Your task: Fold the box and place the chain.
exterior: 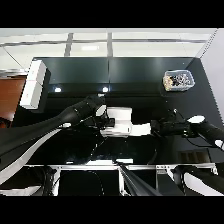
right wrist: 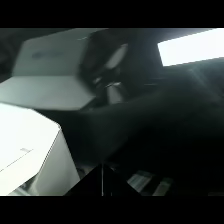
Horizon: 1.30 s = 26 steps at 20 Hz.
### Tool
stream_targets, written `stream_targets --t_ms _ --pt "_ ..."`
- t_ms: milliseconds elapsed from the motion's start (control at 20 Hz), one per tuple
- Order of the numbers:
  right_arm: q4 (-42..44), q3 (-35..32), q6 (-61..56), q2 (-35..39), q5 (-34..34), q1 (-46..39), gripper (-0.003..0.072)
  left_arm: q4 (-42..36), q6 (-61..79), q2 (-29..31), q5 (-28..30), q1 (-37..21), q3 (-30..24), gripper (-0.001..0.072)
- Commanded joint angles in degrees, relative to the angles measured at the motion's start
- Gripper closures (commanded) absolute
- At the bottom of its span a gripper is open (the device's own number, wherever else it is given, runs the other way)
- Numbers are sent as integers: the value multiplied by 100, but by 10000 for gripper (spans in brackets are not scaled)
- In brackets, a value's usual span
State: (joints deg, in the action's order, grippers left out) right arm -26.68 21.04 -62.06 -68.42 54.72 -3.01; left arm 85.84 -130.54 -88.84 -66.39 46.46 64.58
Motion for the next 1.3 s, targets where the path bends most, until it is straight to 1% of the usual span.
stream_targets --t_ms 0,350,700,750,800,850,1000,1250 --pt "667 46 538 -177 -70 365 674 2 2 2 11 -4 4 685" --pt "654 470 772 -177 374 426 674 2 2 2 9 -4 4 685" --pt "627 483 859 -177 525 426 672 2 2 2 9 -4 4 685" --pt "625 494 916 -177 564 426 644 2 0 2 9 -4 4 685" --pt "592 516 940 -177 586 450 388 2 2 2 9 -4 4 685" --pt "533 566 942 -177 623 492 219 2 2 2 9 -4 4 685" --pt "404 761 940 -177 710 656 220 0 2 2 9 -4 4 685" --pt "387 975 780 -177 577 901 222 2 0 2 11 -4 4 685"
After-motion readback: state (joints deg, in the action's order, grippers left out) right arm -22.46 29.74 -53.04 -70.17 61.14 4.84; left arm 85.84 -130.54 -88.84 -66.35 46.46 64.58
